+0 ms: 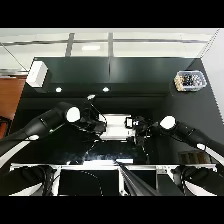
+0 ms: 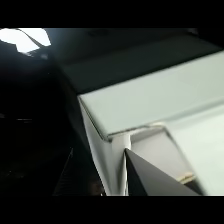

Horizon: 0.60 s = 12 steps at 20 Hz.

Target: Fold the box and place the chain.

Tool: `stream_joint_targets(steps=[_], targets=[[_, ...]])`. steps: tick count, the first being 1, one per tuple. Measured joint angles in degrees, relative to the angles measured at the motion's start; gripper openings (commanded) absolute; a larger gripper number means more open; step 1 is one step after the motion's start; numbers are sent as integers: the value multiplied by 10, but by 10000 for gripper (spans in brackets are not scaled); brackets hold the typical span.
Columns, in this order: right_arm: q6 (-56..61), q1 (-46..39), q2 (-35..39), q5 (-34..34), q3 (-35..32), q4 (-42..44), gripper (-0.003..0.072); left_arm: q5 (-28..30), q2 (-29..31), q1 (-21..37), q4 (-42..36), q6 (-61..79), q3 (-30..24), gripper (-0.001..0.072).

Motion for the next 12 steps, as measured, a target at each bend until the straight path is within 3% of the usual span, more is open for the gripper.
stream_joint_targets(steps=[5,10,11,12], targets=[[0,0,0,0,0,0,423,-47,-41,-50,112,-126,56,389],[0,0,0,0,0,0,423,-76,-71,-76,148,-216,87,388],[0,0,0,0,0,0,423,-78,-74,-81,151,-228,90,370],[0,0,0,0,0,0,423,-79,-78,-86,154,-241,92,273]])
